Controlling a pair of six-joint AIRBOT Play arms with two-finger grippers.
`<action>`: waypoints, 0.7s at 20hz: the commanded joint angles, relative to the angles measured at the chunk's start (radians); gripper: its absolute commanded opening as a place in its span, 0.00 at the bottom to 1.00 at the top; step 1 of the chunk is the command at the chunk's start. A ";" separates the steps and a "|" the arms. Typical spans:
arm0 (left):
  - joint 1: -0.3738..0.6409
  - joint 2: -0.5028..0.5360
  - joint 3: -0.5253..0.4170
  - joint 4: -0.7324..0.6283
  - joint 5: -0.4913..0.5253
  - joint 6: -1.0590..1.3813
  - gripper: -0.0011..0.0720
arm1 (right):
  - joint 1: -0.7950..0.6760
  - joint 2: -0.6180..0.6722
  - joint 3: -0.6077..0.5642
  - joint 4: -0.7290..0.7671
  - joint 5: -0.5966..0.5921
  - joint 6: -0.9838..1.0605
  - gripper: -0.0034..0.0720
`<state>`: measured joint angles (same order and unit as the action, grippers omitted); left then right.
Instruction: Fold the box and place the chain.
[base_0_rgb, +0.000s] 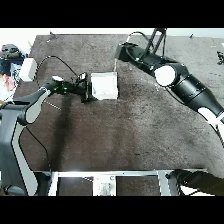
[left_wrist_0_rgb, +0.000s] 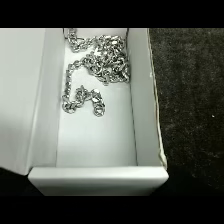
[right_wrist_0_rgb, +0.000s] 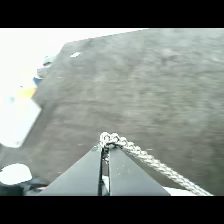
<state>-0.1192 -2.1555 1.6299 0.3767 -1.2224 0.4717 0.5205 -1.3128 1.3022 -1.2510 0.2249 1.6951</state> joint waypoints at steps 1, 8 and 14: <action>0.000 0.000 0.000 0.000 0.000 0.000 0.31 | 0.056 -0.039 0.006 0.000 -0.019 0.000 0.06; 0.001 0.000 0.000 0.000 0.000 0.000 0.31 | 0.049 -0.243 0.002 -0.006 0.040 -0.001 0.22; 0.001 0.000 0.000 0.000 0.000 0.000 0.31 | -0.100 -0.169 -0.051 -0.134 0.269 0.000 0.49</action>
<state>-0.1192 -2.1555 1.6299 0.3767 -1.2224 0.4717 0.4877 -1.5185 1.2858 -1.3151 0.3862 1.6939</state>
